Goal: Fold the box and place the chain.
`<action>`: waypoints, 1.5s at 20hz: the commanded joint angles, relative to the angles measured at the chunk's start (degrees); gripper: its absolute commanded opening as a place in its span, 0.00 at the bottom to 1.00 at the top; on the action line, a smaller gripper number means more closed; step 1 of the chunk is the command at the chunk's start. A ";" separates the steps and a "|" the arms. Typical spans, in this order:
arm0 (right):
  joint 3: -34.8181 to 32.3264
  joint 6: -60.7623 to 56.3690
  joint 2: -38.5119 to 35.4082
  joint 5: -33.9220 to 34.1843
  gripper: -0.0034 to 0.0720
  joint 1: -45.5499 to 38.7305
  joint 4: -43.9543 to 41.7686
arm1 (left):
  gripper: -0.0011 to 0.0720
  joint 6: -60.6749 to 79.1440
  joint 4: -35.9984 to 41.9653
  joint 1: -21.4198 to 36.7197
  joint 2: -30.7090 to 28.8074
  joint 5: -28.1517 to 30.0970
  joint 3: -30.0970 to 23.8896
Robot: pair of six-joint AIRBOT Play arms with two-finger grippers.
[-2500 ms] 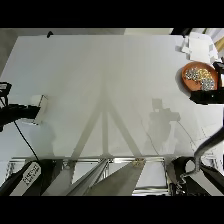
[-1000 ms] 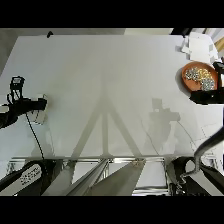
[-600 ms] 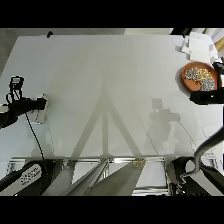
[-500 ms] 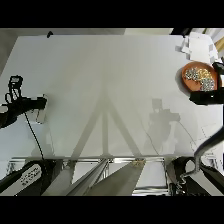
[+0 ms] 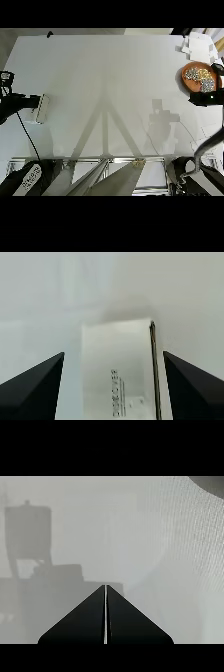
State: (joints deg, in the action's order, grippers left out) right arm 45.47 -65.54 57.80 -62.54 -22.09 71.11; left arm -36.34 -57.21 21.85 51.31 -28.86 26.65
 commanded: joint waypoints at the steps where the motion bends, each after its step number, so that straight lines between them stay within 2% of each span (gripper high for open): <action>1: -0.02 0.00 0.02 -0.35 0.06 0.00 -0.11 | 0.96 -6.91 -9.01 0.04 -2.45 -8.66 0.02; 7: 0.00 -0.02 0.02 -0.46 0.06 0.00 -1.46 | 0.96 -13.55 -11.65 0.04 -3.02 -21.03 0.02; 11: 0.00 -0.04 0.02 -2.49 0.06 0.00 -1.46 | 0.96 -22.38 -23.37 -0.02 -5.05 -28.50 0.02; 17: 0.00 -0.04 -0.02 -2.95 0.06 0.00 -1.31 | 0.96 -24.57 -25.53 -0.15 -10.60 -30.32 0.02; 24: 0.00 -0.04 -0.04 -2.80 0.06 0.00 -1.29 | 0.96 -23.89 -20.15 -0.15 -17.11 -30.32 0.02; 30: 0.00 -0.04 -0.04 -2.78 0.06 0.00 -1.29 | 0.96 -23.89 -20.15 -0.15 -18.75 -31.34 0.00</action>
